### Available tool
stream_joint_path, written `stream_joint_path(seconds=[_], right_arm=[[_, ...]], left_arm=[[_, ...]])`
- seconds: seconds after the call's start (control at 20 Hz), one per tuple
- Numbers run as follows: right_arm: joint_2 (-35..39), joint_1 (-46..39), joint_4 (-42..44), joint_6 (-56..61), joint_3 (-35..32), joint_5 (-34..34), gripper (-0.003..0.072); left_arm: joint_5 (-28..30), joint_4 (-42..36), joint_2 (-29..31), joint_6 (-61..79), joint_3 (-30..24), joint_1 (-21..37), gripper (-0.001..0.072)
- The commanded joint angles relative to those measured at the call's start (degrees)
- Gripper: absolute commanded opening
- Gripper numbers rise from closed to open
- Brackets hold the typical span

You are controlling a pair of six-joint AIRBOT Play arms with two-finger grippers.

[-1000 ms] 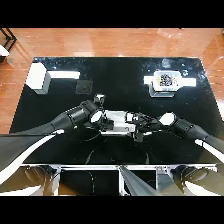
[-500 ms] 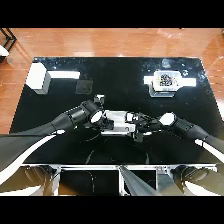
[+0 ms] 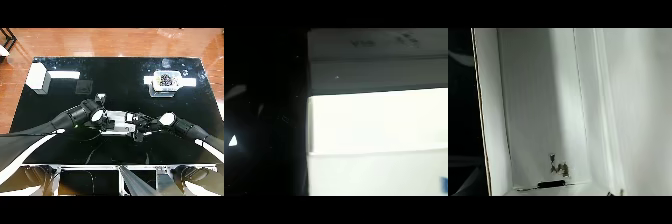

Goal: Fold the box and place the chain.

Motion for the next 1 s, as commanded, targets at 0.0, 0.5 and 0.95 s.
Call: stream_joint_path(seconds=[0.0,0.5,0.95], right_arm=[[-0.04,0.04,0.07,0.07,0.00,0.02,0.0236],[-0.04,0.04,0.07,0.07,0.00,0.00,0.0235],[-0.04,0.04,0.07,0.07,0.00,0.02,0.0236]], left_arm=[[0.15,2.01,-0.02,-0.28,1.53,0.09,0.0425],[0.31,1.86,-1.75,-0.48,1.51,0.46,0.0312],[0.02,0.72,-2.08,2.32,1.51,0.39,0.0020]])
